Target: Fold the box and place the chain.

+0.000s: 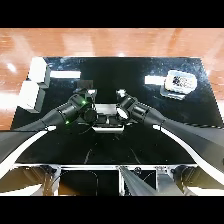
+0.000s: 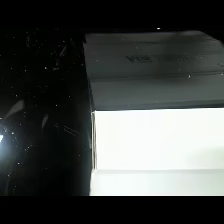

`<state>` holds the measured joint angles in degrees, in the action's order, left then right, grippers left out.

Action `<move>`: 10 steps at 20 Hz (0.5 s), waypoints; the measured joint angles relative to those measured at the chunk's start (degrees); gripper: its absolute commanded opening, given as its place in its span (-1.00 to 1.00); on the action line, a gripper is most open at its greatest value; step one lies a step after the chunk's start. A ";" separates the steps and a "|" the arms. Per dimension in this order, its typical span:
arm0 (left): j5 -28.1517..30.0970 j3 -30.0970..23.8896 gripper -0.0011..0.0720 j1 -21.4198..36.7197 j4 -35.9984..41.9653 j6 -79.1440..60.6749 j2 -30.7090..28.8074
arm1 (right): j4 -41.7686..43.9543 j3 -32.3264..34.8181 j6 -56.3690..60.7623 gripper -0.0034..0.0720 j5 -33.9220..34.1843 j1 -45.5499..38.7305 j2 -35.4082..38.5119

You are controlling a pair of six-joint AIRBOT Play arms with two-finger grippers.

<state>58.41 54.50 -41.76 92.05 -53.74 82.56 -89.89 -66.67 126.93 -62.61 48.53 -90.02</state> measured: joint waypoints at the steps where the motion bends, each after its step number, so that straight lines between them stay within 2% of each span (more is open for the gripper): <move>1: 0.04 0.00 -0.91 0.00 -0.07 -0.17 0.00 | 0.94 -0.02 -0.13 0.29 0.87 0.04 -0.02; 8: -0.02 0.00 -0.91 0.00 0.09 -0.07 0.00 | -0.46 -0.07 -1.42 0.29 -1.40 0.07 0.94; 10: -0.02 0.00 -0.91 0.00 0.11 -0.02 0.00 | -1.66 -0.07 -1.53 0.22 -2.29 -0.02 1.66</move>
<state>58.39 54.50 -41.76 92.16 -53.76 82.56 -91.55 -66.74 125.40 -64.90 48.51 -88.36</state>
